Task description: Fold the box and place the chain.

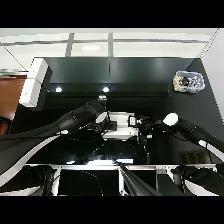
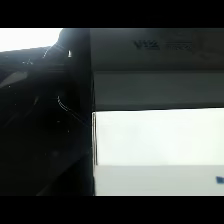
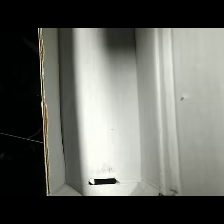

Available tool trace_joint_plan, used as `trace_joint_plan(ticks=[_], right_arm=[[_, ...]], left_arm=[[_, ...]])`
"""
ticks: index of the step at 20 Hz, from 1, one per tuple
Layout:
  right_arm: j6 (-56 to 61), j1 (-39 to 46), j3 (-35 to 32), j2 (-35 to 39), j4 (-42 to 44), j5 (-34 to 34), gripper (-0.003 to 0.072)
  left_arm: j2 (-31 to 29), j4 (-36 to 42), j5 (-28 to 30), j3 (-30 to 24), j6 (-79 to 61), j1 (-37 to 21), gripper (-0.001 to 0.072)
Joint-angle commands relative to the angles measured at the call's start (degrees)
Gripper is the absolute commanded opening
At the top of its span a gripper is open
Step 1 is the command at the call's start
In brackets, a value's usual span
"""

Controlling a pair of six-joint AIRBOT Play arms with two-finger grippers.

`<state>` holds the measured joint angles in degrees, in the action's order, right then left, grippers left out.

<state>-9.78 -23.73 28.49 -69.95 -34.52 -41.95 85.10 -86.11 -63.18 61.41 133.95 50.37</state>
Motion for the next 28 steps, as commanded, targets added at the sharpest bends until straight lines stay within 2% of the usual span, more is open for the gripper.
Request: trace_joint_plan(ticks=[1, 2, 3, 4, 9, 10, 12, 16, 18, 24, 26, 27, 28], right_arm=[[0.0, 0.0, 0.0, 0.0, 0.0, 0.0, 0.0243], [0.0, 0.0, 0.0, 0.0, 0.0, 0.0, 0.0243], [0.0, 0.0, 0.0, 0.0, 0.0, 0.0, 0.0243], [0.0, 0.0, 0.0, 0.0, 0.0, 0.0, 0.0244], [0.0, 0.0, 0.0, 0.0, 0.0, 0.0, 0.0243], [0.0, 0.0, 0.0, 0.0, 0.0, 0.0, 0.0244], [0.0, 0.0, 0.0, 0.0, 0.0, 0.0, 0.0244], [0.0, 0.0, 0.0, 0.0, 0.0, 0.0, 0.0243], [0.0, 0.0, 0.0, 0.0, 0.0, 0.0, 0.0242], [0.2, 0.0, 0.0, 0.0, 0.0, 0.0, 0.0243], [4.0, 0.0, 0.1, 0.0, 0.0, 1.4, 0.0245], [4.7, 0.0, 0.2, 0.1, -0.1, 1.1, 0.0271], [4.9, 0.0, 0.3, 0.5, -0.1, 0.8, 0.0379]], left_arm=[[0.0, 0.1, 0.0, 0.0, 0.3, 0.0, 0.0065], [0.0, 0.1, -0.3, 0.0, 0.3, 0.0, 0.0103], [0.0, 0.0, -0.6, 0.0, 0.3, 0.0, 0.0273], [0.0, 0.0, -0.6, 0.0, 0.3, 0.0, 0.0369], [0.7, 0.0, -0.3, 0.0, 0.3, 0.0, 0.0365], [1.0, 0.0, -0.3, 0.0, 0.3, 0.0, 0.0344], [1.0, 0.0, -0.2, 0.0, 0.2, 0.0, 0.0190], [1.0, 0.0, -0.2, 0.0, 0.2, 0.0, 0.0178], [1.0, 0.0, 0.0, 0.0, 0.0, 0.0, 0.0026], [1.0, -0.2, 0.3, 0.0, -1.7, 0.0, 0.0026], [0.9, -0.1, 0.1, 0.0, -1.7, 0.0, 0.0026], [0.9, -0.1, 0.1, 0.0, -1.7, -0.1, 0.0026], [0.8, -0.2, 0.1, 0.0, -1.7, -0.1, 0.0026]])
